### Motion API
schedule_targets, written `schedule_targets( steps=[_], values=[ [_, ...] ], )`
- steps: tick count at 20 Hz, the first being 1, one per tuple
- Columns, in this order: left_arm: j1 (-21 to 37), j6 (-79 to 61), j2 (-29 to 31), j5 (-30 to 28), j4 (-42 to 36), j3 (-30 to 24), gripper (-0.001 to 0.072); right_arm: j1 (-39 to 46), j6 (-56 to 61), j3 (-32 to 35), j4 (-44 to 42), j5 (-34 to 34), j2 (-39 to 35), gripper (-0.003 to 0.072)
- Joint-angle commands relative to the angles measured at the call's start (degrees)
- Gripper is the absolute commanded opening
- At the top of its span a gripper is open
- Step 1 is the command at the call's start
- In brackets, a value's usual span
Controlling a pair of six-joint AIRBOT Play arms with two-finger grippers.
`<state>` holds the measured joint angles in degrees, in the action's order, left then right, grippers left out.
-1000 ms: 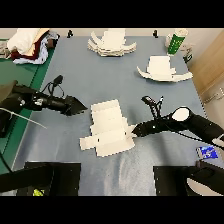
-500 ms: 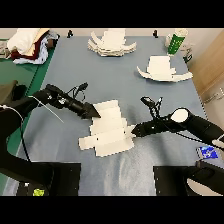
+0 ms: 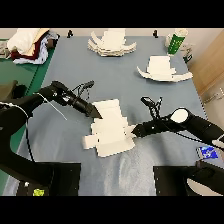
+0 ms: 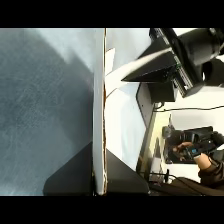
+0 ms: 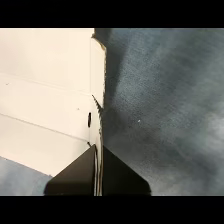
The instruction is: Fold the box.
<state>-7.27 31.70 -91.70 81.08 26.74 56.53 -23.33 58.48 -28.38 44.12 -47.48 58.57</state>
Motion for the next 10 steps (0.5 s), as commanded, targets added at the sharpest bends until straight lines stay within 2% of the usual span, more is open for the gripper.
schedule_targets(
  steps=[1,2,4,8,10],
  values=[
    [-0.3,-6.2,-0.1,0.5,-0.2,0.6,0.0013,0.0,0.0,-0.2,1.4,0.5,-0.1,0.0325],
    [-0.4,-8.6,0.1,0.5,-0.2,0.6,0.0012,0.1,0.1,-0.7,3.9,1.1,-0.1,0.0366],
    [-0.9,-15.6,1.2,0.5,-0.2,0.6,0.0011,0.7,4.1,-2.8,13.8,1.8,-0.1,0.0367],
    [-4.0,-25.9,7.1,-4.9,-0.2,0.6,0.0011,4.6,29.0,-9.9,42.6,0.3,-0.1,0.0368],
    [-6.1,-28.6,10.5,-8.3,-0.2,0.6,0.001,6.6,32.1,-12.2,46.1,-0.3,-0.1,0.0368]
  ],
)
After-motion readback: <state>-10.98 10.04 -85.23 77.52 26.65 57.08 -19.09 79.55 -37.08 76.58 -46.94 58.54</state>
